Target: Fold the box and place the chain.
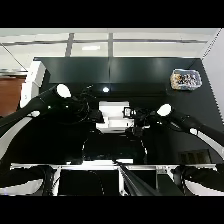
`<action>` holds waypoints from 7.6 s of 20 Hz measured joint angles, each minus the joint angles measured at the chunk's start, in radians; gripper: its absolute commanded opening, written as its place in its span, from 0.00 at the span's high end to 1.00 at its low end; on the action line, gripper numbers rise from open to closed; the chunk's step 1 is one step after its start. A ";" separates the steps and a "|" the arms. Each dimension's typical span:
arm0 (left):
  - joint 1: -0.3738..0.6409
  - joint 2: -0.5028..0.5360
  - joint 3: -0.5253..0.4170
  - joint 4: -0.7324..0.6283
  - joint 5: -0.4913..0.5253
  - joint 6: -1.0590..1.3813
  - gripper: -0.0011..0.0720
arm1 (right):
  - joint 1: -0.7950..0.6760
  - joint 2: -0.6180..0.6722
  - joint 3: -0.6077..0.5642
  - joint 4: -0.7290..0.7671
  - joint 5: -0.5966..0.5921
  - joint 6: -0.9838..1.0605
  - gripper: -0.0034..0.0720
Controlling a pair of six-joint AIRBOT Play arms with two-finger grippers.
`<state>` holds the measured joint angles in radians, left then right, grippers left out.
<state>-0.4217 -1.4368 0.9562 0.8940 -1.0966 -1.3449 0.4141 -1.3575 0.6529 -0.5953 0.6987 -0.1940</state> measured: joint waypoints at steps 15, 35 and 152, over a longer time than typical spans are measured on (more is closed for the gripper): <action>-0.293 -0.056 0.125 0.524 0.005 -0.665 0.32 | 0.000 0.000 0.000 0.000 0.000 0.000 0.86; -0.353 -0.119 0.185 0.598 -0.064 -0.888 0.91 | 0.000 0.000 0.000 -0.002 0.003 0.000 0.86; -0.355 -0.131 0.204 0.638 -0.064 -0.886 0.95 | -0.322 0.079 -0.068 0.180 0.441 1.101 0.33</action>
<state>-0.7765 -1.5677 1.1606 1.5322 -1.1606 -2.2311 0.0925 -1.2789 0.5854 -0.4149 1.1400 0.9073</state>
